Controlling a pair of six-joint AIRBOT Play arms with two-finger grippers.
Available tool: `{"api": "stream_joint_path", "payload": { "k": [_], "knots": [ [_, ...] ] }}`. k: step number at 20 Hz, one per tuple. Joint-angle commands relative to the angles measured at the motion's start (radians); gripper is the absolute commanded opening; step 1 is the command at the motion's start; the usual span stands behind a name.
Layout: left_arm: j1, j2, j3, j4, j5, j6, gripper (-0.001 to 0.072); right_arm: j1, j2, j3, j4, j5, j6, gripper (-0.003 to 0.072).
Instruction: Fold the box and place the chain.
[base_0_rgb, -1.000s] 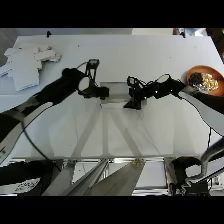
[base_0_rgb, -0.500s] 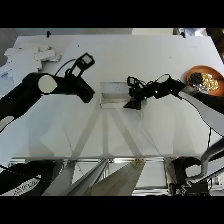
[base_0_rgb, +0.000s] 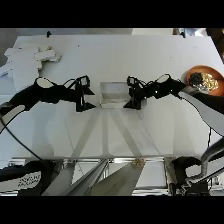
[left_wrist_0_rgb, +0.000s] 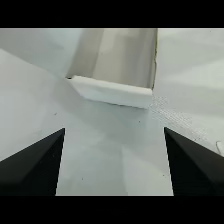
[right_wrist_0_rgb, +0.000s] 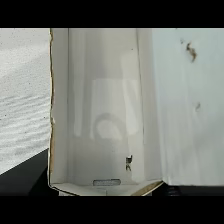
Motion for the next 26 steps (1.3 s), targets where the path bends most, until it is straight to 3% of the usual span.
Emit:
{"api": "stream_joint_path", "payload": {
  "k": [1,12,16,21,26],
  "knots": [
    [0.005,-0.097,0.003,-0.056,-0.01,0.193,0.071,0.0,0.0,0.0,0.0,0.0,0.0,0.0375],
    [-0.021,-0.215,0.166,-0.111,-0.107,0.212,0.0711,0.0,0.0,0.0,0.0,0.0,0.0,0.0375],
    [-0.05,-0.245,0.17,-0.108,-0.171,0.221,0.071,0.0,0.0,0.0,0.0,0.0,0.0,0.0375],
    [-0.04,-0.251,0.17,-0.042,-0.17,0.222,0.0708,0.0,0.0,0.0,0.0,0.0,0.0,0.0375],
    [-0.026,-0.252,0.17,-0.067,-0.195,0.227,0.0707,0.0,0.0,0.0,0.0,0.0,0.0,0.0375]
  ]
}}
